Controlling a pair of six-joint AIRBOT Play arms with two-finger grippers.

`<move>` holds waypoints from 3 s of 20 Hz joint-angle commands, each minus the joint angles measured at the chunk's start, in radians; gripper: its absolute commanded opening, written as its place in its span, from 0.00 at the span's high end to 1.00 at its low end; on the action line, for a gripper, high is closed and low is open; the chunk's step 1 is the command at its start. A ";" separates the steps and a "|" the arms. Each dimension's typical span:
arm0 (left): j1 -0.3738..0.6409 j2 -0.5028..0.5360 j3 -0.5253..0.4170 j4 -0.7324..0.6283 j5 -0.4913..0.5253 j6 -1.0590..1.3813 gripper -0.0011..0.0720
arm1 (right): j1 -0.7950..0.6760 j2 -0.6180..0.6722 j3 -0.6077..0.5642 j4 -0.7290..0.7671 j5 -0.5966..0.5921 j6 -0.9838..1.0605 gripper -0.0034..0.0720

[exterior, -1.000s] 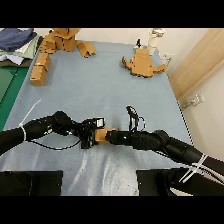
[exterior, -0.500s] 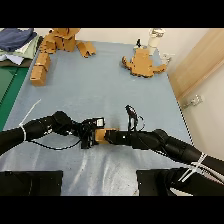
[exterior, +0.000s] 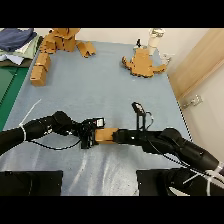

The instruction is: Fold the box.

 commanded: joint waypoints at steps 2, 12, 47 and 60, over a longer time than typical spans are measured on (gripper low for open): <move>0.000 0.000 0.000 0.000 0.000 0.000 0.53 | -0.063 0.116 0.001 -0.430 -0.362 0.253 0.95; 0.000 0.000 0.000 0.000 0.002 0.000 0.53 | -0.097 0.129 0.001 -0.479 -0.497 0.445 0.95; 0.980 0.190 0.010 0.426 0.254 -0.837 0.53 | -0.098 0.128 0.001 -0.554 -0.483 0.535 0.95; 0.880 -0.187 0.358 0.325 0.243 -0.836 0.53 | -0.098 0.128 0.001 -0.555 -0.452 0.536 0.95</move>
